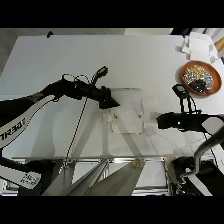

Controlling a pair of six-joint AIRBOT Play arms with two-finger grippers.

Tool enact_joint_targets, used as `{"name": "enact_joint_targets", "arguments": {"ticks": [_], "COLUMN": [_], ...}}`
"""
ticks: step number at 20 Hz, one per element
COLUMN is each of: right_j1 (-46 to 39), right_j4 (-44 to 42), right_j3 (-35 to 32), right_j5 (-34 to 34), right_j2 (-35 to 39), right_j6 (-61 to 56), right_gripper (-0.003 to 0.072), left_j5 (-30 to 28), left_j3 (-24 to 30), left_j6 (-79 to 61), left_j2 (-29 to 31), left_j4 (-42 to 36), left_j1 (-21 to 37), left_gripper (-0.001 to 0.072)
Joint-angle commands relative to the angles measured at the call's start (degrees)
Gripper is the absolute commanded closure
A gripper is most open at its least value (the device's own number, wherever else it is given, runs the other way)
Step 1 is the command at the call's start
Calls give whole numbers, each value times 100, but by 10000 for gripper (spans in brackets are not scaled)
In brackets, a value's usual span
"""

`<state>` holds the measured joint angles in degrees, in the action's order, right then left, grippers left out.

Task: Fold the box and place the chain.

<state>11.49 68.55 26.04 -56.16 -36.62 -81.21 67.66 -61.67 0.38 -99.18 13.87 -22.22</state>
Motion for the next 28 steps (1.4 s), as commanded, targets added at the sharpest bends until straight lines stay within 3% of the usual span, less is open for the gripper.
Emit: {"name": "enact_joint_targets", "arguments": {"ticks": [1, 3, 5, 6, 13, 17, 19, 24, 28], "right_j1": [7, 7, 7, 7, 7, 7, 7, 7, 7], "right_j4": [0, 0, 0, 0, -181, -339, -343, -332, -284], "right_j3": [-2, -2, -2, -2, -2, 2, 4, 223, 264], "right_j5": [0, 0, 0, 0, -4, -4, -35, -330, -627], "right_j2": [4, 4, 4, 4, 4, 7, 22, 282, 848], "right_j6": [0, 0, 0, 0, 2, 70, 70, 74, 87], "right_gripper": [671, 671, 671, 671, 667, 481, 479, 451, 451], "left_j5": [122, 114, 122, 127, 267, -184, -284, 4, 560], "left_j3": [0, 0, 0, 0, 0, 0, 0, 0, 11], "left_j6": [-17, -17, -13, -11, -2, -59, -59, -22, 48], "left_j2": [-4, -4, -4, -2, 125, 470, 590, 745, 767], "left_j4": [83, 85, 125, 157, 758, 1266, 1257, 1513, 1515], "left_j1": [-4, -2, -4, -2, -2, -2, 7, -74, -74], "left_gripper": [332, 469, 660, 679, 702, 702, 701, 708, 716]}}
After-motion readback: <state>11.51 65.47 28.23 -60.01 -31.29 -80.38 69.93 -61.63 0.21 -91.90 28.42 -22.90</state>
